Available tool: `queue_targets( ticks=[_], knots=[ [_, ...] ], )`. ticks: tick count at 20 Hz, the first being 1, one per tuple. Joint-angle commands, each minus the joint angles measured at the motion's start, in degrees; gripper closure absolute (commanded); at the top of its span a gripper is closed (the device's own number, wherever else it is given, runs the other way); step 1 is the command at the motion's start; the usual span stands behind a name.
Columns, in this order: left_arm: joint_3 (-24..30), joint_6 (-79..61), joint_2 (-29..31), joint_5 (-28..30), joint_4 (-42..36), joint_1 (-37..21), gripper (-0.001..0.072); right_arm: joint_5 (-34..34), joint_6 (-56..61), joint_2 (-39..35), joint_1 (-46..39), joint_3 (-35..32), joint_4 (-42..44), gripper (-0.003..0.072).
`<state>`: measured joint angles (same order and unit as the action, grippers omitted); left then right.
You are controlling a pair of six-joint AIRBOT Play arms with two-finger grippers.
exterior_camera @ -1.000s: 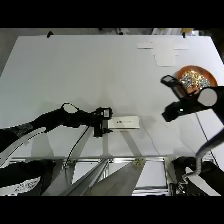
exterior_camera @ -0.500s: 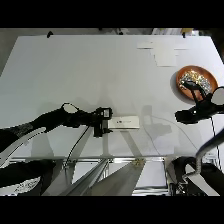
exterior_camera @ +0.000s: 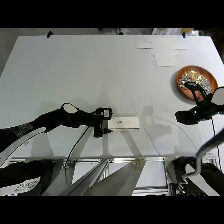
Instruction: Fold the box and place the chain.
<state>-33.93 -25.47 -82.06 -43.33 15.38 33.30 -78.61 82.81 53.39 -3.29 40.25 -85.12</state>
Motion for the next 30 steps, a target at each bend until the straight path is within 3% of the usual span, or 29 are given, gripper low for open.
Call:
queue_targets(
  ticks=[1, 4, 7, 13, 17, 20, 22, 24, 25, 26, 30],
  knots=[
    [0.00, 0.11, 0.90, -1.22, -0.31, -0.24, 0.0538, -0.07, 0.11, -0.04, -0.04, -0.04, 0.02, 0.0667],
    [0.00, 8.61, 6.49, -1.46, 2.56, -2.08, 0.0538, -0.07, 0.11, -0.04, -0.04, -0.04, 0.02, 0.0667],
    [0.00, 26.47, 16.63, -1.51, 14.73, -7.32, 0.0538, -0.07, 0.11, -0.04, -0.04, -0.04, 0.02, 0.0667],
    [0.00, 55.45, 40.35, -0.68, 36.13, -24.57, 0.0538, -0.07, 0.11, -0.04, -0.04, -0.04, 0.02, 0.0667],
    [0.00, 72.11, 49.24, 0.44, 54.18, -36.70, 0.0538, -0.07, 0.11, -0.04, -0.04, -0.04, 0.02, 0.0667],
    [0.07, 90.71, 48.28, 0.37, 70.12, -40.68, 0.0536, -0.07, 0.11, -0.04, -0.04, -0.04, 0.02, 0.0667],
    [0.35, 95.67, 45.77, 0.15, 74.64, -42.97, 0.0536, -0.07, 0.11, -0.04, -0.04, -0.04, 0.02, 0.0667],
    [0.37, 96.26, 41.90, -1.51, 72.83, -45.22, 0.0524, -0.07, 0.11, -0.04, -0.04, -0.04, 0.02, 0.0667],
    [0.37, 96.24, 39.52, -3.15, 71.49, -45.88, 0.0430, -0.07, 0.11, -0.04, -0.04, -0.04, 0.02, 0.0667],
    [0.37, 96.24, 37.18, -4.44, 70.58, -46.03, 0.0385, -0.07, 0.11, -0.04, -0.04, -0.04, 0.02, 0.0667],
    [0.37, 96.24, 28.17, -8.04, 68.61, -46.01, 0.0386, -0.07, 0.11, -0.04, -0.04, -0.04, 0.02, 0.0667]
  ],
)
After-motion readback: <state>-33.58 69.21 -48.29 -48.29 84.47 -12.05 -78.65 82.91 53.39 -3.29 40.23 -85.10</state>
